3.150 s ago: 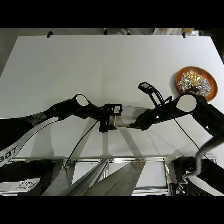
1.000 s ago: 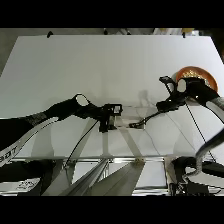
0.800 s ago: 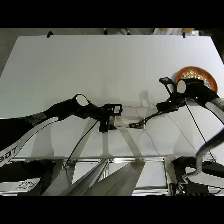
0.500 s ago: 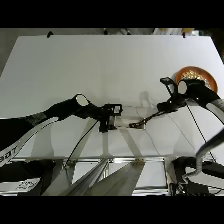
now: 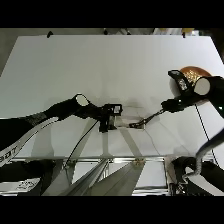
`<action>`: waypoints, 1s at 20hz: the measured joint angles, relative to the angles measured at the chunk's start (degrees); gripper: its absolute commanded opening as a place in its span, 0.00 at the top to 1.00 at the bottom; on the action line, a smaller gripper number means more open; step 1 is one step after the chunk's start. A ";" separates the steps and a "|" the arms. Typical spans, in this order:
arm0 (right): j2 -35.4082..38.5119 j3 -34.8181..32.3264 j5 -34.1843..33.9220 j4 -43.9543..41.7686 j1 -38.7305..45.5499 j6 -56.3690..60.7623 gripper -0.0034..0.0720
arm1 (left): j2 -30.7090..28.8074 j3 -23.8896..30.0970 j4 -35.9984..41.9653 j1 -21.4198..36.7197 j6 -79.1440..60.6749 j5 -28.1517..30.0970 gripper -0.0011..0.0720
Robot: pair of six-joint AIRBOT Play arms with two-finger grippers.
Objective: Fold the box and place the chain.
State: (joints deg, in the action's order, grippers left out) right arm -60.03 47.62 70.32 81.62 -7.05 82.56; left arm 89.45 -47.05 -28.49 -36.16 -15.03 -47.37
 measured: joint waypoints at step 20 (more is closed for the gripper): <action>18.16 0.00 1.73 -42.77 -0.09 -19.74 0.94 | 0.00 0.00 -0.02 0.00 -0.02 0.00 0.64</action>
